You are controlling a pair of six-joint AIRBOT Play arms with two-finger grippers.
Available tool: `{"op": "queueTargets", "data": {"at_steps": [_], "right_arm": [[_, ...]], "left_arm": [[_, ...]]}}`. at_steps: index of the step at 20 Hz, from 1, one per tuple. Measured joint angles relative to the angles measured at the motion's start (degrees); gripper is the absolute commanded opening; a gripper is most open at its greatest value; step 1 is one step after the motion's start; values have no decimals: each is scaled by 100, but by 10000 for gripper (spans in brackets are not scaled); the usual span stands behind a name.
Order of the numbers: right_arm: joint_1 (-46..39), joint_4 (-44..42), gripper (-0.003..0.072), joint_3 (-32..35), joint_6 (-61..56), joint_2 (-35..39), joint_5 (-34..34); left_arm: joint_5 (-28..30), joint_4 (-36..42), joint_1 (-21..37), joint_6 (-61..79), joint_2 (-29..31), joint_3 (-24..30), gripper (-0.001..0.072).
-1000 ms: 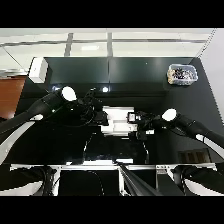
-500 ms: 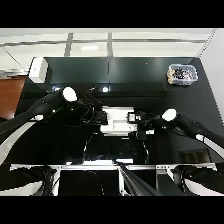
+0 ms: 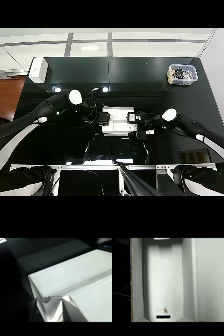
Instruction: Fold the box and place the chain.
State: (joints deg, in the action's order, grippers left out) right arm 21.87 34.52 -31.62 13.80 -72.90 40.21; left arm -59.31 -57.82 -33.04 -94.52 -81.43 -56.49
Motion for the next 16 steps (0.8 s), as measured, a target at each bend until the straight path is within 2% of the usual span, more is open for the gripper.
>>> {"op": "queueTargets", "data": {"at_steps": [16], "right_arm": [[0, 0, 17, 0, 2, 0, -2]], "left_arm": [[-31, -1353, -638, -1685, -162, -201, 332]]}}
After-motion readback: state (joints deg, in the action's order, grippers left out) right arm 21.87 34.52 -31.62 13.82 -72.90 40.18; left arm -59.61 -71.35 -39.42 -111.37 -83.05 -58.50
